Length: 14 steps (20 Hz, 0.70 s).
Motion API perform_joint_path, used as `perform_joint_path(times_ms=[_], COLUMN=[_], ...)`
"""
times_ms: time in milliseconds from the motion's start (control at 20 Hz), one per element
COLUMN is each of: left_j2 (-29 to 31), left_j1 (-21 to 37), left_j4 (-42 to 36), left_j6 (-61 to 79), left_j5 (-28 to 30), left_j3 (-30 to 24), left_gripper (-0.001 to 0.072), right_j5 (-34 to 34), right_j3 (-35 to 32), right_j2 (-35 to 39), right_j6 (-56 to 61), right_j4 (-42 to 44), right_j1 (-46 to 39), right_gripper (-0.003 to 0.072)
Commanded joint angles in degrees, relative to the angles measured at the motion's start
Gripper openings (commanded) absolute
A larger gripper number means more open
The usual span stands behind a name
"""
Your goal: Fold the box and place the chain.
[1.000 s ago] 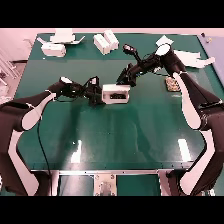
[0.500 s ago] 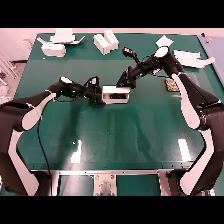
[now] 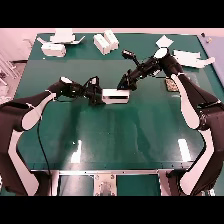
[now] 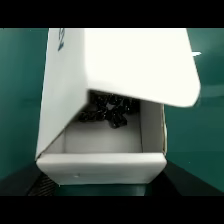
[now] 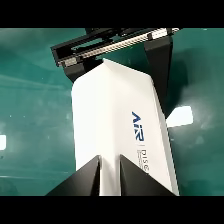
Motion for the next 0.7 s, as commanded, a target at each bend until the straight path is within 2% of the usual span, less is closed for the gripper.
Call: perform_joint_path(times_ms=[0, 650], left_j2=[0.04, 0.04], left_j1=[0.04, 0.04], left_j4=[0.02, 0.02], left_j6=[0.00, 0.00], left_j5=[0.00, 0.00], left_j3=[0.02, 0.02], left_gripper=[0.0517, 0.0516], right_j5=[-0.39, -6.34], right_j3=[-1.07, -1.22], right_j2=[-0.02, 0.02], right_j6=[0.09, -0.35], right_j4=[-0.02, -3.85], right_j1=[0.28, 2.03], right_gripper=[0.0156, 0.0173])
